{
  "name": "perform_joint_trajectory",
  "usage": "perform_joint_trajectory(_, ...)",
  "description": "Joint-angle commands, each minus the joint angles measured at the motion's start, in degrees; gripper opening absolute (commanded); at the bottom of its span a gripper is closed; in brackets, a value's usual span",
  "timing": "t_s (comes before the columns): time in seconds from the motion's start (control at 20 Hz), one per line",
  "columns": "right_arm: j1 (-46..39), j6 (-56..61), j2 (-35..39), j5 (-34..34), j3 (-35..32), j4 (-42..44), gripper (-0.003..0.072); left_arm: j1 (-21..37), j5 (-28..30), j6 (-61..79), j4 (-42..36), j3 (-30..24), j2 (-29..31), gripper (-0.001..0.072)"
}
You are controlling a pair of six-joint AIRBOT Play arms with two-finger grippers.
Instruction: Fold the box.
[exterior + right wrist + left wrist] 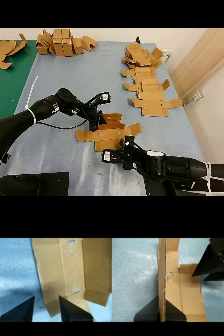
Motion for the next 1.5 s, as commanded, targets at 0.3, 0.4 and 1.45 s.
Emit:
perform_joint_trajectory(0.3, -0.09, 1.77, -0.81, -0.59, 1.77, -4.90, 0.0454, -0.02, 0.00, 0.00, 0.00, 0.04, -0.02, 0.0012)
perform_joint_trajectory(0.4, -0.81, 2.10, -1.03, -0.24, 1.77, -5.97, 0.0454, -0.02, 0.02, 0.00, 0.00, 0.04, -0.02, 0.0012)
perform_joint_trajectory(1.45, -8.26, 7.67, 0.90, 3.69, 3.56, -5.46, 0.0710, -0.02, 0.02, 0.00, 0.00, 0.04, -0.02, 0.0012)
